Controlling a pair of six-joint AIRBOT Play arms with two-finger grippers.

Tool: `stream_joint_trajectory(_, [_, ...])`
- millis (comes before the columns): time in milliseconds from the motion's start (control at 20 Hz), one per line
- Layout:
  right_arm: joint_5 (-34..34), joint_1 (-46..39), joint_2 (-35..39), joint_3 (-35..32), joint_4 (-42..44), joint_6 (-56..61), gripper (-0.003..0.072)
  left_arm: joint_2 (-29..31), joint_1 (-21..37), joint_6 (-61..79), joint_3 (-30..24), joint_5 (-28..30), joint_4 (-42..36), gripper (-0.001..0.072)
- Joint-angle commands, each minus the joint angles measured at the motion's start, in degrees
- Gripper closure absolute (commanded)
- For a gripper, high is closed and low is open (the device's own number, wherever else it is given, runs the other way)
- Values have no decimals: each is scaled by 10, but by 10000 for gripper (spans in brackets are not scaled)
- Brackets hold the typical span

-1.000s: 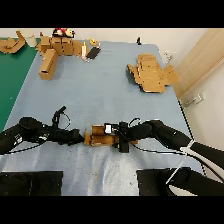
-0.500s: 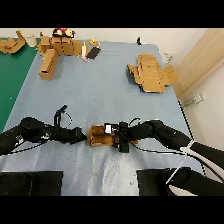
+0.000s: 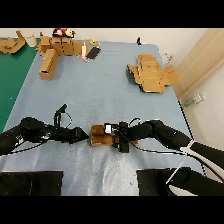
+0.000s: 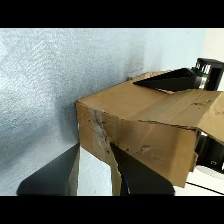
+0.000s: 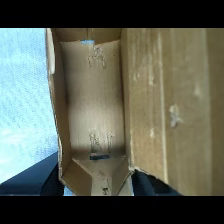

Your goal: Fold the box.

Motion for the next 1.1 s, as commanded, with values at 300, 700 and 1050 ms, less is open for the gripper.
stream_joint_trajectory(300, [0,0,0,0,0,0,190,0,-1,21,0,33,-24,421])
stream_joint_trajectory(700, [0,0,0,0,0,0,190,0,0,19,1,0,-24,183])
stream_joint_trajectory(1050, [0,0,0,0,0,0,190,0,5,17,0,-5,-16,185])
